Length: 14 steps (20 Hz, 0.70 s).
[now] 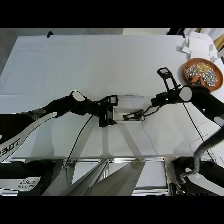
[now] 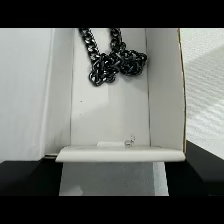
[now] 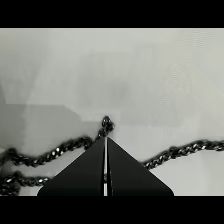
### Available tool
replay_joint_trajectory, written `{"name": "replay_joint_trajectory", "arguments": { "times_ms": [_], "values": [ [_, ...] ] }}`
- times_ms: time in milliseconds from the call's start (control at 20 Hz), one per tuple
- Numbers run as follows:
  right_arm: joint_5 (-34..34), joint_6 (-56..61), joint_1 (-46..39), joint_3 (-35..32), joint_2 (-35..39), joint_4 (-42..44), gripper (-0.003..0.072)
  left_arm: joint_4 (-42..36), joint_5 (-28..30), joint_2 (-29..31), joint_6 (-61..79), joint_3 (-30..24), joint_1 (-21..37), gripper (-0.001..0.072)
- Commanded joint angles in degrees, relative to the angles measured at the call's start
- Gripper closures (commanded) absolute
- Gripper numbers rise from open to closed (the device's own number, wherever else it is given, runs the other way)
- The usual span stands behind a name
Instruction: Fold the box and place the chain.
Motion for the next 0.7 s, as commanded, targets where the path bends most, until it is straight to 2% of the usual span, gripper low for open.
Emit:
{"name": "replay_joint_trajectory", "arguments": {
  "times_ms": [0, 100, 150, 200, 250, 400, 650],
  "values": [
    [1.9, -0.2, 0.0, 0.02, 7.43, 1.42, 0.0679, 0.0, 0.02, 0.02, 0.02, -0.02, 0.0, 0.0457],
    [1.95, -0.26, -0.02, 0.02, 10.58, 2.45, 0.0678, 0.0, 0.0, 0.02, 0.02, -0.02, 0.0, 0.0457],
    [2.4, -0.46, -0.02, 0.0, 10.69, 2.23, 0.064, 0.0, 0.02, 0.02, 0.02, -0.02, 0.0, 0.0457],
    [3.15, -0.46, 0.0, 0.0, 10.01, 2.05, 0.0558, 0.0, 0.02, 0.02, 0.02, -0.02, 0.0, 0.0457],
    [3.56, -0.42, 0.0, -0.02, 8.61, 2.05, 0.0506, 0.0, 0.02, 0.02, 0.02, -0.02, 0.0, 0.0457],
    [3.17, -0.42, 0.0, -0.02, 2.93, 1.99, 0.0484, 0.0, 0.02, 0.02, 0.02, -0.02, 0.0, 0.0457],
    [2.19, 0.09, 2.82, -0.02, -5.77, -0.57, 0.0488, 0.0, 0.02, 0.02, 0.02, -0.02, 0.0, 0.0457]
  ]
}}
